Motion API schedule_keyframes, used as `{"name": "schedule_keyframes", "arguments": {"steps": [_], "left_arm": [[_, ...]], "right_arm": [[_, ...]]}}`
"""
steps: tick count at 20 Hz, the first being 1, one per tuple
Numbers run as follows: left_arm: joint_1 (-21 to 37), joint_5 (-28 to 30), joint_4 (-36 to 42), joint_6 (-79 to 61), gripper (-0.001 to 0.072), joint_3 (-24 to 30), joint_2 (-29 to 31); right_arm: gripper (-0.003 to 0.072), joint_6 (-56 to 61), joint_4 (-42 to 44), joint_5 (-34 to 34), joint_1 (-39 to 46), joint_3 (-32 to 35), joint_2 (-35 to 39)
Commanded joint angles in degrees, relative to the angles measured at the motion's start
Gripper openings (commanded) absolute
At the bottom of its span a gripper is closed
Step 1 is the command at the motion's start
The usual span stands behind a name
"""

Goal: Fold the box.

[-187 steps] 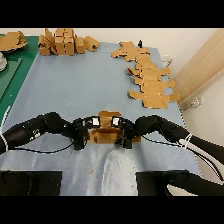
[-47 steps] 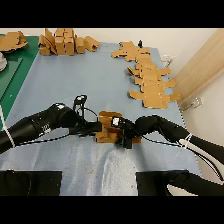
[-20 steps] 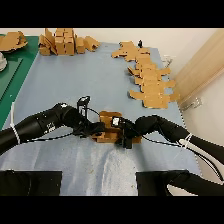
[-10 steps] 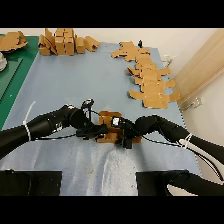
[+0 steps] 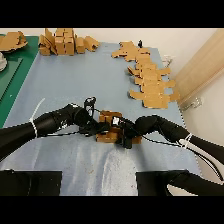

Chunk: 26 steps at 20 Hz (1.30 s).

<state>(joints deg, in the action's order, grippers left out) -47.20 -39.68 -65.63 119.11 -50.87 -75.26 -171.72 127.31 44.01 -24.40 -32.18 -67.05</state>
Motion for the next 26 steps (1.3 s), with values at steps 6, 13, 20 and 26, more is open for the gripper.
{"name": "schedule_keyframes", "arguments": {"steps": [6,13,20,26], "left_arm": [[0.0,3.8,1.9,-3.4,0.0476,-0.2,-0.2],[0.0,-4.5,0.6,-3.5,0.0477,-0.2,-0.2],[0.0,-10.1,-1.4,-1.9,0.0476,-3.2,-0.2],[0.1,-15.1,-6.8,-0.7,0.0476,-8.0,-3.3]], "right_arm": [[0.0454,-0.2,0.0,0.0,0.0,0.0,0.0],[0.0454,-0.2,0.0,0.0,0.0,0.0,0.0],[0.0454,-0.2,0.0,0.0,0.0,0.0,0.0],[0.0454,-0.2,0.0,0.0,0.0,0.0,0.0]]}}
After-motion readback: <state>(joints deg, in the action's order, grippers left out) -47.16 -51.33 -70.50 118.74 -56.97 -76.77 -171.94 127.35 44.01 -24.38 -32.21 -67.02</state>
